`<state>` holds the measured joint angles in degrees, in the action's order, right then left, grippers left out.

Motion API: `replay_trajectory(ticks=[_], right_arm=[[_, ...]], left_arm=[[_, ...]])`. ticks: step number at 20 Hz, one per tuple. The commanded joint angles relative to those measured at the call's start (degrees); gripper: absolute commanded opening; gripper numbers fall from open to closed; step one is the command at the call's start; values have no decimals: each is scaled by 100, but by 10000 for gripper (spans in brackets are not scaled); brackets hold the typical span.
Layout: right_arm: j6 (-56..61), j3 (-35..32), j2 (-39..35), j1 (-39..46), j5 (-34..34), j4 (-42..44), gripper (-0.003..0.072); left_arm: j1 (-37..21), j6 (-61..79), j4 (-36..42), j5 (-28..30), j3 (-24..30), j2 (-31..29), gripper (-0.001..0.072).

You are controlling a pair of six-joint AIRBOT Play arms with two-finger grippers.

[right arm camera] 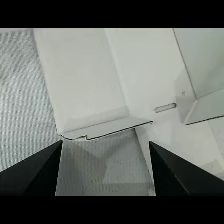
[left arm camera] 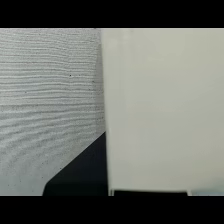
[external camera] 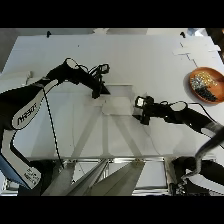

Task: Fold the box and place the chain.

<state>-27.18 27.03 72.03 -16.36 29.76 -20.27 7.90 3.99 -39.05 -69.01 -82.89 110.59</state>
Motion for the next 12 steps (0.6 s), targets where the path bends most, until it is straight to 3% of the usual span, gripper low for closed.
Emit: replay_trajectory(ticks=[1, 6, 12], right_arm=[[-195, -2, 68, 0, -42, 459, 588], [-1220, -2, 275, 0, 341, 1845, 588], [-1213, 0, 273, 2, -470, 2127, 588]], left_arm=[[2, 0, -2, 0, 2, 4, 8], [2, 2, -2, 0, 2, 4, 8], [2, 2, -2, 0, 2, 4, 8]])
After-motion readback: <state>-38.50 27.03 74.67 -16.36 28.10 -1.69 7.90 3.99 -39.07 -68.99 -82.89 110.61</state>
